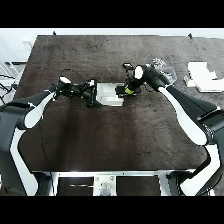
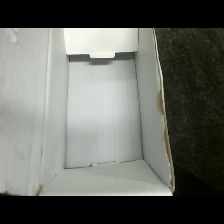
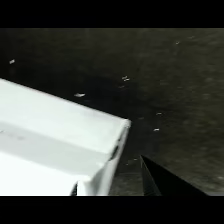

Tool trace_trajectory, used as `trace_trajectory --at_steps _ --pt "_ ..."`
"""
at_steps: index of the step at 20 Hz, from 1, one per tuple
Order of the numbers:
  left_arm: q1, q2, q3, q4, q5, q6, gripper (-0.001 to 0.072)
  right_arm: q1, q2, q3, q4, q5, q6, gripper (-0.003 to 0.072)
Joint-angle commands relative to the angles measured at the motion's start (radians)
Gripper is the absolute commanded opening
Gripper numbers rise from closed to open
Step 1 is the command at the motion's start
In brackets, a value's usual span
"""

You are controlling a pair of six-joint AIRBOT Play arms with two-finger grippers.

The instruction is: Fold the box and place the chain.

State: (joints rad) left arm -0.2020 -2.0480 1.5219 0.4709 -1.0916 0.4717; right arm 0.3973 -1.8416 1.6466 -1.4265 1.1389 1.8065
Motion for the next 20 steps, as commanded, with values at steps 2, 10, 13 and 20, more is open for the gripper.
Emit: trace_trajectory --at_steps 2,10,13,20 --pt "0.000 -0.001 0.000 0.000 0.000 0.000 0.0451 0.007 -0.031 0.043 -0.068 0.021 0.087 0.0436" --pt "0.000 -0.001 0.000 0.001 0.000 0.000 0.0451 0.071 -0.060 0.057 -0.103 -0.037 0.141 0.0356" --pt "0.000 -0.001 0.000 0.000 0.000 0.000 0.0451 0.072 -0.066 0.058 -0.117 -0.002 0.151 0.0356" --pt "0.000 -0.001 0.000 0.000 0.000 0.000 0.0451 0.071 -0.066 0.066 -0.164 0.060 0.211 0.0304"
